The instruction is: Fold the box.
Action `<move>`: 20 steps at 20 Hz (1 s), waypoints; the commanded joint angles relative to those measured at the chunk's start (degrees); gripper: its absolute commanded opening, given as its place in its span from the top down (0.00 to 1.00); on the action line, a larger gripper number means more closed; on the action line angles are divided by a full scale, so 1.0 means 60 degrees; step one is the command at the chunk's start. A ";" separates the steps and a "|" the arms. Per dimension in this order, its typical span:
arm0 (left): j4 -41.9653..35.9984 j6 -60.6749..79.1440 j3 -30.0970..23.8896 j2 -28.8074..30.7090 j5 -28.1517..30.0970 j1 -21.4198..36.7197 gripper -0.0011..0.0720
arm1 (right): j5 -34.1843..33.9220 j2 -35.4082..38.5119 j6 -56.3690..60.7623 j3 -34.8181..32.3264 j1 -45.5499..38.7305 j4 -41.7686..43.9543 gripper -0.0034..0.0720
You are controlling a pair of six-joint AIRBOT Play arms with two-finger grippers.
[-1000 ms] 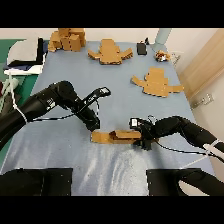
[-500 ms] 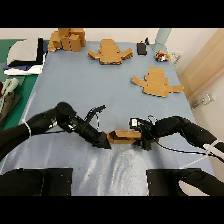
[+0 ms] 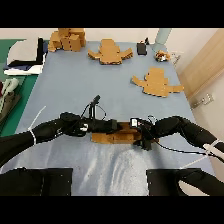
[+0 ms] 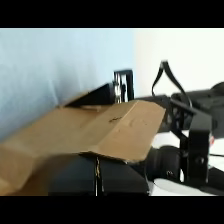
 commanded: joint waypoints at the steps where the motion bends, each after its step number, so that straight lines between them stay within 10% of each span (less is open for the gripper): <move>1: 0.0160 0.0266 0.0372 -0.0011 0.1508 -0.0168 0.97 | 0.0007 -0.0007 0.0000 0.0004 0.0007 0.0004 0.21; 6: 0.2255 -0.1020 0.0455 -0.0084 0.1960 -0.0149 0.97 | 0.0007 -0.0007 0.0000 0.0004 0.0007 0.0004 0.21; 20: 0.8284 -0.5238 0.2929 -0.1985 -0.0583 0.0153 0.97 | -0.0004 -0.0004 0.0000 0.0004 0.0007 0.0000 0.21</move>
